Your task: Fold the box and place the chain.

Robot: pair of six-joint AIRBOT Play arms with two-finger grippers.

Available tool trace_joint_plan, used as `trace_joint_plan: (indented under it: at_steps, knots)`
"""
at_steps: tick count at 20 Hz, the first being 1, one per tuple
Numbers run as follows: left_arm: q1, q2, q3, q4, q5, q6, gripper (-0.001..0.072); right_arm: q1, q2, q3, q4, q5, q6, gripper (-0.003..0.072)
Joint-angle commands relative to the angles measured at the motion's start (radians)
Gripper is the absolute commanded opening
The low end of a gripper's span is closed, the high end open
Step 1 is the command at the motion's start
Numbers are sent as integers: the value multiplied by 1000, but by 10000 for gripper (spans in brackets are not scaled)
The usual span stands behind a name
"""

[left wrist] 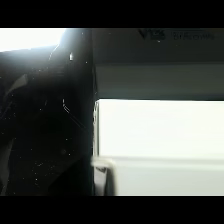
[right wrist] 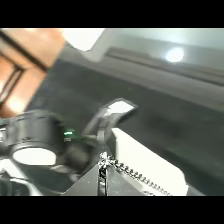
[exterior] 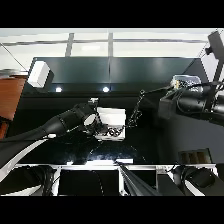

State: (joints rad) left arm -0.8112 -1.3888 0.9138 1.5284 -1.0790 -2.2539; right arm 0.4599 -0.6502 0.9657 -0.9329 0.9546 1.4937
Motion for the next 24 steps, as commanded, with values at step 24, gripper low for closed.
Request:
trace_joint_plan:
  at_steps: [24]
  knots:
    - [0, 0, 0, 1, 9, 2, 32, 82, -235, 30, 600, -146, -366, 23]
